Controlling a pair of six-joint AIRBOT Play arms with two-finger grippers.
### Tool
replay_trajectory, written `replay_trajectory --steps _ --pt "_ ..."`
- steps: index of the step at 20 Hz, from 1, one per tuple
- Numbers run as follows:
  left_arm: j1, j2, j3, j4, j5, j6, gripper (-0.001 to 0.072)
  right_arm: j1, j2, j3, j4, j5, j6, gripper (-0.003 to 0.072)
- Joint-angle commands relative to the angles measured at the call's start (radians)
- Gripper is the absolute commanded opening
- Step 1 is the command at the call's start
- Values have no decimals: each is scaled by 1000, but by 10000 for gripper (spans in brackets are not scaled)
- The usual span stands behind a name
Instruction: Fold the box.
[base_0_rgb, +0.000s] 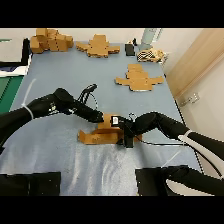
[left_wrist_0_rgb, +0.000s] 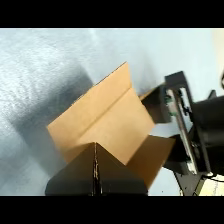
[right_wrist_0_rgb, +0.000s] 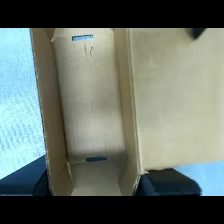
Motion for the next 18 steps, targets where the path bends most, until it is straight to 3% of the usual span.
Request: replay_trajectory --steps 1,10,14,18 --pt "-3 -77 22 37 -26 -45 13 0 0 1 0 0 0 438" --pt "2 -69 23 46 -52 26 12 0 0 1 0 0 0 439" --pt "61 69 22 72 -76 218 12 0 0 1 0 0 0 438" --pt "101 227 22 156 -187 460 13 0 0 1 0 0 0 438"
